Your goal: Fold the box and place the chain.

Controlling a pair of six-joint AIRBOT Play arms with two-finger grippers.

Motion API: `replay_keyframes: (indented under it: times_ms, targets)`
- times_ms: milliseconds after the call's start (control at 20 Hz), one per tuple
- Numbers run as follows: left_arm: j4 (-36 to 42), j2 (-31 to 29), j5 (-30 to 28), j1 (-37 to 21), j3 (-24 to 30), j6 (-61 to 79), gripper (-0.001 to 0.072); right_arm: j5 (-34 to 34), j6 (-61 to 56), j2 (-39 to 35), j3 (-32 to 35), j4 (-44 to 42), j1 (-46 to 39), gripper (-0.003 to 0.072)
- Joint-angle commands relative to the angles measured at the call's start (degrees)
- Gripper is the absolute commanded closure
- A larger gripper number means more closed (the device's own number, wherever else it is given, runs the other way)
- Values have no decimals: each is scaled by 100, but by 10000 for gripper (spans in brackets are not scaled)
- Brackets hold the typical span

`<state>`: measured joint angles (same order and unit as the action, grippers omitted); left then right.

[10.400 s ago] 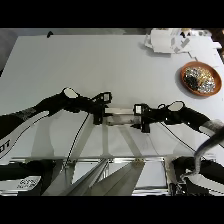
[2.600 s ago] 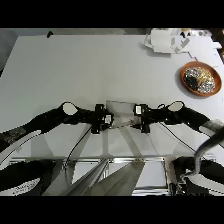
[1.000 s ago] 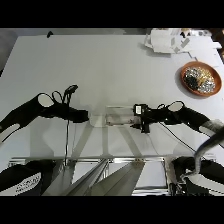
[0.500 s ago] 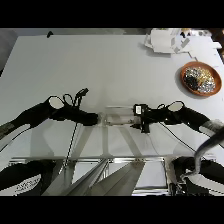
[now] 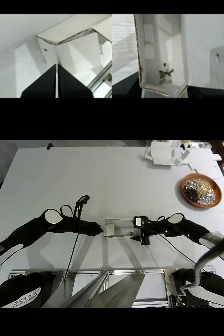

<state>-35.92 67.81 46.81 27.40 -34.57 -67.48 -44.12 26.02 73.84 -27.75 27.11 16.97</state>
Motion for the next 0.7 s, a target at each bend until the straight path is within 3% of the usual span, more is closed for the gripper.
replay_keyframes:
  times_ms: [0,50,150,300,550,600,650]
  targets:
    - [42,-46,-74,57,-4,-9,591,0,-2,-4,0,-2,-2,289]
    - [42,-44,-74,57,-4,-11,534,0,-2,-4,0,-2,-2,289]
    - [37,-44,-81,57,-4,-9,524,0,-2,-4,0,-2,-2,289]
    - [15,-37,-234,144,-15,-98,422,0,-2,-4,0,-2,-2,289]
    - [-518,216,-334,463,-286,-765,400,0,-2,-4,0,-2,-2,289]
    - [-767,295,-332,538,-415,-1056,322,0,-2,-4,0,-2,-2,289]
    - [-1025,361,-332,608,-549,-1401,289,0,-2,-4,0,-2,-2,289]
